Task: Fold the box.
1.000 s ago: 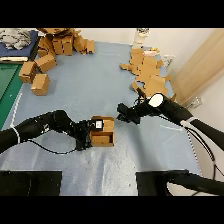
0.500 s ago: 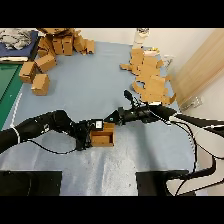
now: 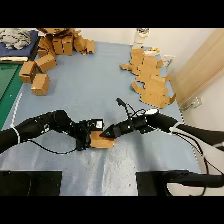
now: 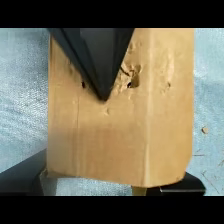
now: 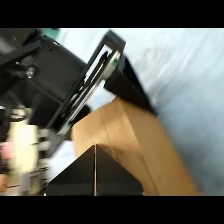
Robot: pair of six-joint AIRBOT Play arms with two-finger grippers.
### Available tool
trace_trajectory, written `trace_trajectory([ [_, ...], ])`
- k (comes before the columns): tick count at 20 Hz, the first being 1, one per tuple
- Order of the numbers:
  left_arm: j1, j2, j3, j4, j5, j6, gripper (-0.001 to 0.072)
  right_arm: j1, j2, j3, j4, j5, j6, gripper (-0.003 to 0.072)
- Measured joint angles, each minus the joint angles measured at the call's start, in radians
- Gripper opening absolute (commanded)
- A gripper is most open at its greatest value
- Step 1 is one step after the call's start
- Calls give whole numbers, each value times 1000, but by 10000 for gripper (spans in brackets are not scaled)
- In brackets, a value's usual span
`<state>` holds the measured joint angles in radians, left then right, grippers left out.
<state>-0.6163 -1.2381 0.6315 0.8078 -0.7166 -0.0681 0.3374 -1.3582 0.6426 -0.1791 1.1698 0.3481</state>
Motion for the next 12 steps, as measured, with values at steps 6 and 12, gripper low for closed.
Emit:
trace_trajectory([
  [6, 0, 0, 0, 0, 0, 0, 588, 206, 238, -60, -132, -369, -120, 5],
  [12, 0, 0, 0, 0, -1, 0, 588, 361, 426, -197, -255, -657, -144, 108],
])
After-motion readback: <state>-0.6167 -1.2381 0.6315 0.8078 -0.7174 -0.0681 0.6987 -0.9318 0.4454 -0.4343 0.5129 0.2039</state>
